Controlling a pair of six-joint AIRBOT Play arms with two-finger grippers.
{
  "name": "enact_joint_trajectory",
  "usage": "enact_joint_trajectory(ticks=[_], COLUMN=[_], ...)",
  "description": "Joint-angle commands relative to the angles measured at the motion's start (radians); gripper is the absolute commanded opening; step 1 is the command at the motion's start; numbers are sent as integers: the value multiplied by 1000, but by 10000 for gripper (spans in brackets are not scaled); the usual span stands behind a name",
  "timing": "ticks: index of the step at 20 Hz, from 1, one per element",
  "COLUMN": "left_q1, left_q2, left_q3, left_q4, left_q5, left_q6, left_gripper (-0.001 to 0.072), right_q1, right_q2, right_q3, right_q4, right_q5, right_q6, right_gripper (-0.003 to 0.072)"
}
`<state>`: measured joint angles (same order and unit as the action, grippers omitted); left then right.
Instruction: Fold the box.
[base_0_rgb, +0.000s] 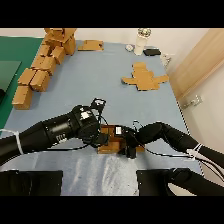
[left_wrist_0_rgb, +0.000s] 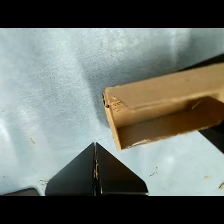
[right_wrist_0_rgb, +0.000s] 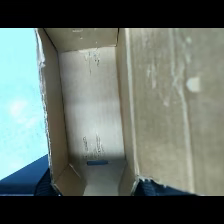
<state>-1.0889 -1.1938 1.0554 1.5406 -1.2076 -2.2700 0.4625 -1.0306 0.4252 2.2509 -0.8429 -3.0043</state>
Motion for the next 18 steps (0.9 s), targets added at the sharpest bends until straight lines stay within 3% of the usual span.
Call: enact_joint_trajectory(ticks=[1, 3, 5, 8, 10, 12, 13, 14, 18], left_q1=[45, 158, 312, 569, 653, 660, 651, 633, 561], left_q2=[71, 137, 200, 226, 221, 221, 221, 221, 221], left_q3=[-63, -179, -315, -479, -529, -547, -551, -556, -608], left_q4=[-63, -245, -494, -764, -837, -820, -815, -808, -810], left_q5=[27, 112, 167, 164, 145, 234, 282, 348, 485], left_q6=[192, 468, 963, 1494, 1750, 1880, 1897, 1906, 2077], left_gripper=[11, 10, 11, 12, 13, 18, 272, 702, 698], right_q1=[1, 1, 1, 1, 1, 1, 0, 0, 1], right_q2=[-1, -1, -1, -1, -1, -1, -1, -1, -1], right_q3=[0, -1, 0, -1, 0, 0, 0, 0, 0], right_q4=[0, 0, 0, 0, 0, 0, 0, 0, 0], right_q5=[0, 0, 0, 0, 0, 0, 0, 0, 0], right_q6=[0, 0, 0, 0, 0, 0, 0, 0, 0], right_gripper=[538, 538, 538, 538, 538, 538, 538, 538, 537])
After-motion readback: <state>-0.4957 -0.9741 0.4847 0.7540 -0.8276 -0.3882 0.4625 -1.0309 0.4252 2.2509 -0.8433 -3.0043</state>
